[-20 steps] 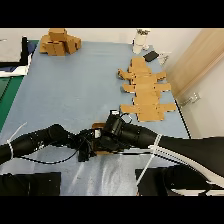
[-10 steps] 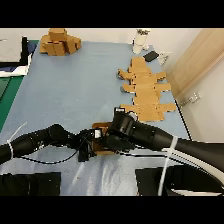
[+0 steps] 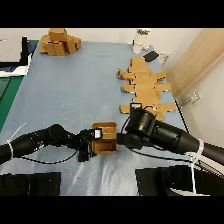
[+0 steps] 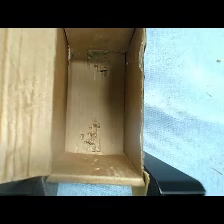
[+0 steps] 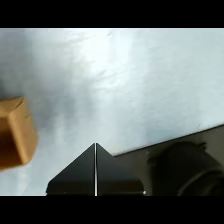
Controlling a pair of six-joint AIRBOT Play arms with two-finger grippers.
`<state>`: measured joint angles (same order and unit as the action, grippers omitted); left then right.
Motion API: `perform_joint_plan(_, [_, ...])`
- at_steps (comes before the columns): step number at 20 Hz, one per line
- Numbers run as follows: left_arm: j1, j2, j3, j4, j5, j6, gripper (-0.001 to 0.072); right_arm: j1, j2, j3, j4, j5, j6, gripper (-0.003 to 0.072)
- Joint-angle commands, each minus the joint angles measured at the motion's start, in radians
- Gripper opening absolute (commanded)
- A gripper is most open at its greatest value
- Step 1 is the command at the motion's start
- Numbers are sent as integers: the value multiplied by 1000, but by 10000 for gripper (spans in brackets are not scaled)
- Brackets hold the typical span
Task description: Fold the box.
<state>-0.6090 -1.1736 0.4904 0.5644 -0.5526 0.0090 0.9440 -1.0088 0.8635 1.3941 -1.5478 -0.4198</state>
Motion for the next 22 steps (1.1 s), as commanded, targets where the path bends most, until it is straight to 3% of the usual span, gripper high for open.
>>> perform_joint_plan(1, [0,0,1,0,0,0,362,-216,51,-133,79,245,-245,2])
perform_joint_plan(3, [0,0,1,0,0,0,362,-455,25,-205,376,550,-629,2])
perform_joint_plan(5, [0,0,1,0,0,0,362,-669,-55,-210,772,682,-1089,2])
perform_joint_plan(7, [0,0,1,0,0,0,362,-811,-171,-169,1116,610,-1493,1])
perform_joint_plan(9, [0,0,1,0,0,0,362,-856,-297,-101,1295,416,-1746,1])
perform_joint_plan(11, [0,0,1,0,0,0,362,-826,-372,-53,1349,242,-1928,1])
perform_joint_plan(15, [-1,0,1,0,-1,0,362,-711,-310,-88,1318,214,-2081,1])
perform_joint_plan(22, [0,0,1,0,0,0,362,-496,67,-298,1070,611,-2075,2])
